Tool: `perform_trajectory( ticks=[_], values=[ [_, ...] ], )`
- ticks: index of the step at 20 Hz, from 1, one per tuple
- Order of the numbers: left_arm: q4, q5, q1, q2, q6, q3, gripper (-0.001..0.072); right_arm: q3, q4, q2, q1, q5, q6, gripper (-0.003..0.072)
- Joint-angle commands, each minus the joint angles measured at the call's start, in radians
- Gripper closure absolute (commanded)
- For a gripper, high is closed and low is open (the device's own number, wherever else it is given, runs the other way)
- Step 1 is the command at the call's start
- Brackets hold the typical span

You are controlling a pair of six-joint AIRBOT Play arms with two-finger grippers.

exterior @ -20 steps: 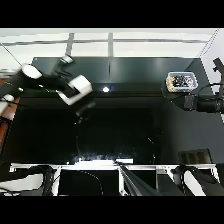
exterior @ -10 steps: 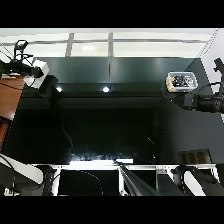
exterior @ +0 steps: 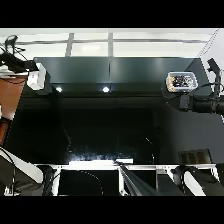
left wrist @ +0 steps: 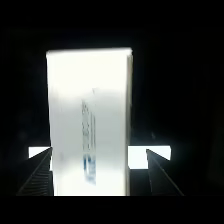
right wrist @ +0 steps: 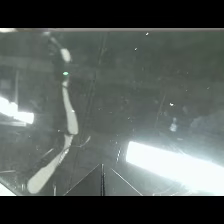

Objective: Fold the box and place the chain.

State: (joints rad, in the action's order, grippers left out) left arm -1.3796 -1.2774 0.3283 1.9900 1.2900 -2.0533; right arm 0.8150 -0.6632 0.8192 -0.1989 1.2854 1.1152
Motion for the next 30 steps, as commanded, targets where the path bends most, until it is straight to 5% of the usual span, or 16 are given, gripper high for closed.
perform_trajectory(
  ticks=[1, 3, 6, 8, 11, 14, 18, 30],
  values=[
    [0.001, -0.352, -0.003, -0.074, 0.186, -0.105, -0.0002, 0.002, 0.0, 0.0, 0.003, 0.016, 0.0, 0.0675],
    [0.002, -0.443, -0.011, -0.204, 0.285, -0.008, 0.0057, 0.008, 0.001, 0.0, -0.001, 0.026, -0.001, 0.0675],
    [0.007, -0.336, -0.058, -0.488, 0.289, 0.278, 0.0647, 0.007, -0.039, -0.001, -0.003, 0.11, -0.009, 0.0676],
    [0.013, -0.09, -0.129, -0.737, 0.288, 0.571, 0.0682, -0.01, -0.102, -0.019, -0.003, 0.076, -0.013, 0.0676],
    [0.053, 0.304, -0.299, -1.126, 0.285, 1.104, 0.0681, -0.14, -0.122, -0.136, -0.002, -0.175, -0.073, 0.0678],
    [0.044, 0.508, -0.432, -1.4, 0.285, 1.476, 0.0682, -0.292, -0.179, -0.23, -0.003, -0.419, -0.071, 0.0677],
    [0.016, 0.479, -0.433, -1.52, 0.288, 1.571, 0.0681, -0.308, -0.23, -0.23, -0.003, -0.401, -0.072, 0.0672],
    [0.037, 0.484, -0.433, -1.519, 0.288, 1.572, 0.0681, -0.308, -0.231, -0.23, -0.003, -0.396, -0.072, 0.0673]
  ],
)
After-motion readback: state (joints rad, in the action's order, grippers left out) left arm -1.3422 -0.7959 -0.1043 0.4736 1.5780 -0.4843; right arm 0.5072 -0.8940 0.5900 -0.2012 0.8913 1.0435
